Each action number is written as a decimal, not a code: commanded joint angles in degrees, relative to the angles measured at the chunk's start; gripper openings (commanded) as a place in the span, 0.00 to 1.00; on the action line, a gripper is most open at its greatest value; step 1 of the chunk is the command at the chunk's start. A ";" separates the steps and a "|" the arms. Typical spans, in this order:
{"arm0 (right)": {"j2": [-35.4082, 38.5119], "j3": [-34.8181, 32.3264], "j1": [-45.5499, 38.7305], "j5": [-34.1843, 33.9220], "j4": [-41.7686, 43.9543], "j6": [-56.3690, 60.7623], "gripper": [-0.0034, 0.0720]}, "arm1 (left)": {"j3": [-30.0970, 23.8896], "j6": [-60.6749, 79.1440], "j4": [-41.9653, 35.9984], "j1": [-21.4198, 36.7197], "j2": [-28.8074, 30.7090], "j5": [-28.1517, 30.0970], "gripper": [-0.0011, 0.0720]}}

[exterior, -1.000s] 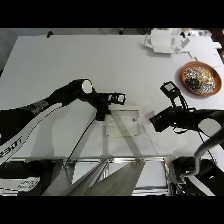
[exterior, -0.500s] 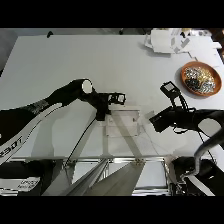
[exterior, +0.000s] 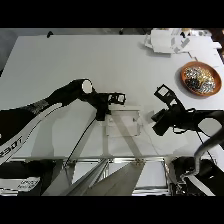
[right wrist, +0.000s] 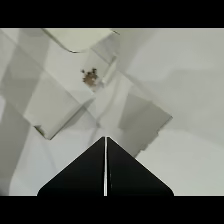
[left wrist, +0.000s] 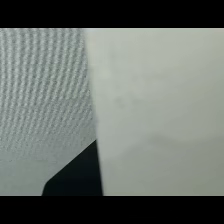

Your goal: Fold the box and place the chain.

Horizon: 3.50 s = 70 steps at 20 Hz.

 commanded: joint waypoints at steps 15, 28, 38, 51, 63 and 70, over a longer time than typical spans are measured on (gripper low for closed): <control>2.78 -16.46 9.57 -14.43 7.61 -39.04 0.98 | 0.07 0.02 0.00 -0.04 0.02 0.00 0.03; -0.66 -22.34 20.41 -33.53 4.20 -41.18 0.97 | 0.07 0.02 0.02 -0.04 0.02 0.00 0.03; -1.97 -17.77 14.99 -30.45 4.11 -41.42 0.97 | 0.07 0.02 0.02 -0.04 0.02 0.00 0.03; -2.38 -21.88 22.01 -36.50 2.32 -41.16 0.97 | 0.07 0.02 0.02 -0.04 0.02 0.00 0.03; -7.23 -19.30 16.55 -40.50 1.31 -41.20 0.97 | 0.07 0.04 0.02 -0.04 0.02 0.00 0.03; -7.26 -16.37 11.13 -35.91 2.45 -41.44 0.97 | 0.07 0.02 0.02 -0.04 0.02 0.00 0.03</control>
